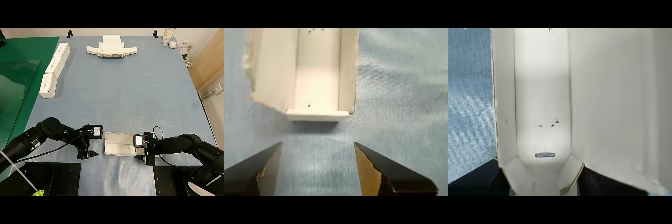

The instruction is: Fold the box.

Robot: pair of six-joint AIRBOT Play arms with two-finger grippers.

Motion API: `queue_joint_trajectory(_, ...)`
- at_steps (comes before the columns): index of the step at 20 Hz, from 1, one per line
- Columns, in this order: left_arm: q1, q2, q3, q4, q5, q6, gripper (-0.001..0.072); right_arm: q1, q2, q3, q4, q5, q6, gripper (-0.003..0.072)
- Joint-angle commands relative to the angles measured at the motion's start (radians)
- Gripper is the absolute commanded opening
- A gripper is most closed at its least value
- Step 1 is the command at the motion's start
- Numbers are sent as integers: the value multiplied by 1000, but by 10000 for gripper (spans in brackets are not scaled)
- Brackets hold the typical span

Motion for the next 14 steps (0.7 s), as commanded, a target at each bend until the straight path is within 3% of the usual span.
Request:
queue_joint_trajectory(1,-37,-84,-21,-107,94,162,691,0,1,0,0,0,0,537)
queue_joint_trajectory(14,-146,-175,-19,-154,224,173,691,0,1,0,0,1,0,537)
